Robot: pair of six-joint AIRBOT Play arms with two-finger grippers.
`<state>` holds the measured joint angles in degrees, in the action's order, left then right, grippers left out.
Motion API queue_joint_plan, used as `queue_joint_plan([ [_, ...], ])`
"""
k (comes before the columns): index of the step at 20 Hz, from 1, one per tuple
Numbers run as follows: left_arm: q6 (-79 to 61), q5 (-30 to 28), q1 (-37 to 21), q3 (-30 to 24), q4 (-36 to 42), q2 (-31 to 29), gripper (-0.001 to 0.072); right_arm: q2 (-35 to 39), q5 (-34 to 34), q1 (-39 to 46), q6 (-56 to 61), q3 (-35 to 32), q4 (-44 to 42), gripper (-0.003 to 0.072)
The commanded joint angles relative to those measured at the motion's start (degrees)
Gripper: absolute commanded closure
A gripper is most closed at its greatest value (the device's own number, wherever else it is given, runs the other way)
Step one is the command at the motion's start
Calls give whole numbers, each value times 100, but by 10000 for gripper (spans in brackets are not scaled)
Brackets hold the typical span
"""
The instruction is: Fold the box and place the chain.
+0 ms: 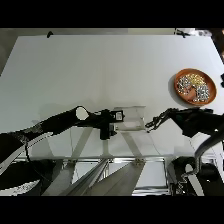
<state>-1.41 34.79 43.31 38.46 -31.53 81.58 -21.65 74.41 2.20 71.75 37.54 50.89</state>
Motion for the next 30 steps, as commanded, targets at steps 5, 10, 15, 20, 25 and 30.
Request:
queue_joint_plan([
  [5,0,-2,0,0,0,0,219,-190,-1152,-1349,50,-442,-330,674],
  [10,0,-2,0,0,0,0,219,-988,-1858,-2175,50,-446,-313,674],
  [15,-2,-2,0,0,0,0,219,-2070,-2120,-2570,201,-446,-197,674],
  [20,0,-2,0,0,0,0,219,-2855,-2339,-2570,199,-446,-120,674],
  [25,0,-2,0,0,0,0,219,-3425,-2291,-2570,199,-446,-120,673],
  [30,0,-2,0,0,0,0,219,-3976,-2256,-2570,199,-446,-122,427],
])
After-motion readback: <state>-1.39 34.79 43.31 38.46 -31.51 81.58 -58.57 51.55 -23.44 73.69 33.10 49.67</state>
